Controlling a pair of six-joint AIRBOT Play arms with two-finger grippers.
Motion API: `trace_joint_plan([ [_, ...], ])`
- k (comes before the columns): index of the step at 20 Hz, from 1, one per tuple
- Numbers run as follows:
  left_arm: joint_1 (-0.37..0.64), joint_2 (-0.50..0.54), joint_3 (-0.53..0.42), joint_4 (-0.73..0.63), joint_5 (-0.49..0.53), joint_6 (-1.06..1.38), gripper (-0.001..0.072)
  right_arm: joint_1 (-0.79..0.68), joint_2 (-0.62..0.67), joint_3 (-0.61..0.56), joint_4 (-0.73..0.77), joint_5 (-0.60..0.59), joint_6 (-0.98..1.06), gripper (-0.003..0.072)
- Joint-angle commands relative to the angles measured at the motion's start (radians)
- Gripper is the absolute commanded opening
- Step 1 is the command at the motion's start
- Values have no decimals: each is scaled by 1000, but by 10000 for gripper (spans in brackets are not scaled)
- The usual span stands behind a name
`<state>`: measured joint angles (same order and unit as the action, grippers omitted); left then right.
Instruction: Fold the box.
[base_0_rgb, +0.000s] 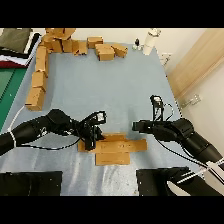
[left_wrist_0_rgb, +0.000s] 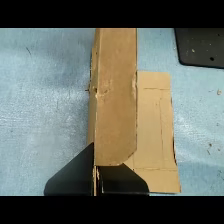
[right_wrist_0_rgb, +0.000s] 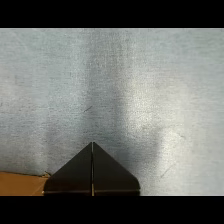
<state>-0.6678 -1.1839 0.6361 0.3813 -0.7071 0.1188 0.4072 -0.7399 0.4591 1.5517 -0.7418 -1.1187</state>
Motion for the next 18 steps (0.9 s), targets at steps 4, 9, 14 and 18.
trace_joint_plan([
  [4,0,-1,20,10,-11,-16,11,0,-2,1,14,1,0,3],
  [9,0,0,40,117,-11,-138,11,0,-2,1,16,1,-1,3],
  [14,-31,-1,42,172,-9,-165,12,0,-2,1,16,2,-1,3],
  [18,-74,-1,42,203,2,-198,12,0,-2,1,16,1,-1,3],
])
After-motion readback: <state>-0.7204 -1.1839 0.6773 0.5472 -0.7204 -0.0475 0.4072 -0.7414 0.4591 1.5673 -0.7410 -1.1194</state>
